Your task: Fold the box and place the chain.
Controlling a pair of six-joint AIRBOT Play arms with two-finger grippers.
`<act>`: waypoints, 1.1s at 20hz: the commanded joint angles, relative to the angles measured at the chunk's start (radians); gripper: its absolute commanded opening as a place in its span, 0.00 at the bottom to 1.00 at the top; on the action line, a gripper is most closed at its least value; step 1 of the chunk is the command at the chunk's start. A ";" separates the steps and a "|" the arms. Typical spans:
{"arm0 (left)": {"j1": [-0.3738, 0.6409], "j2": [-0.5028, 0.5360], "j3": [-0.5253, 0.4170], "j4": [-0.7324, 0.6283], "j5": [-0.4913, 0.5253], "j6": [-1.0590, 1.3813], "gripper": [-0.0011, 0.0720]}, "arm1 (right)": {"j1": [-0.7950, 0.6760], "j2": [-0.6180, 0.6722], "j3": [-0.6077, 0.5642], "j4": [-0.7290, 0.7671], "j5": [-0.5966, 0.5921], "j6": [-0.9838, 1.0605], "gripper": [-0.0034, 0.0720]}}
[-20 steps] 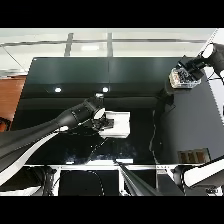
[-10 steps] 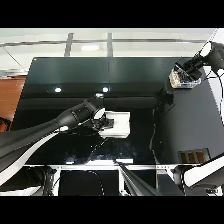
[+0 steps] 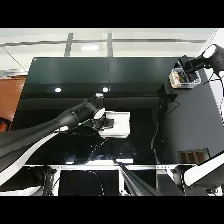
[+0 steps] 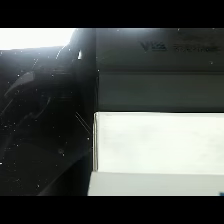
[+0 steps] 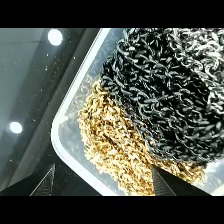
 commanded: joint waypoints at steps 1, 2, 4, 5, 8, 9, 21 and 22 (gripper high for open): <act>0.001 0.000 0.000 0.001 0.004 0.000 0.05 | -0.007 -0.026 0.001 0.028 0.000 -0.001 0.90; 0.001 0.000 0.000 0.001 0.004 0.000 0.05 | -0.007 -0.033 0.001 0.028 -0.002 -0.005 0.90; 0.001 0.000 0.000 0.001 0.004 0.000 0.05 | -0.008 -0.042 0.001 0.028 -0.005 -0.011 0.90; 0.001 0.000 0.000 0.001 0.004 0.000 0.05 | -0.009 -0.043 0.001 0.028 -0.005 -0.016 0.88; 0.001 0.000 0.000 0.001 0.007 0.000 0.05 | -0.016 -0.043 0.003 0.034 -0.006 -0.045 0.68; 0.001 0.000 0.000 0.000 0.007 0.000 0.05 | -0.019 -0.043 0.008 0.040 0.001 -0.066 0.68; 0.001 0.000 0.000 0.001 0.007 0.000 0.05 | -0.069 -0.036 0.059 0.144 0.061 -0.104 0.68; 0.001 0.000 0.000 0.001 0.007 0.000 0.05 | -0.076 -0.036 0.059 0.143 0.064 -0.099 0.68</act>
